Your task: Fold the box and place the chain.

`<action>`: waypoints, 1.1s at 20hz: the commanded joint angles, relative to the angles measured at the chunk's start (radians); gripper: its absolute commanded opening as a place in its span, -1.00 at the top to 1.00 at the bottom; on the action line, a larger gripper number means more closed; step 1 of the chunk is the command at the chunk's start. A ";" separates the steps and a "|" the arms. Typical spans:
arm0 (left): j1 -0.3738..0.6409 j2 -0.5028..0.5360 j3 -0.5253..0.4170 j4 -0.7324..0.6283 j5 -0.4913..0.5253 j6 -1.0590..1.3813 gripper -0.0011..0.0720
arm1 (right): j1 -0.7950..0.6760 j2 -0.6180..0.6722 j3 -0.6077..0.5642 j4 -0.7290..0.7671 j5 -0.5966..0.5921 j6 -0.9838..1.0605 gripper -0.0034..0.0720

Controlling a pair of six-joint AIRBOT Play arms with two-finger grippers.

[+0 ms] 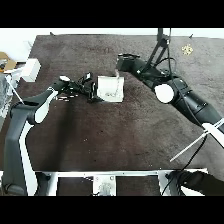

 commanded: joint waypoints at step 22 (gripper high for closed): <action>0.001 -0.001 0.001 0.000 0.000 0.000 -0.13 | -0.426 -0.234 -0.186 -0.112 0.187 0.163 0.13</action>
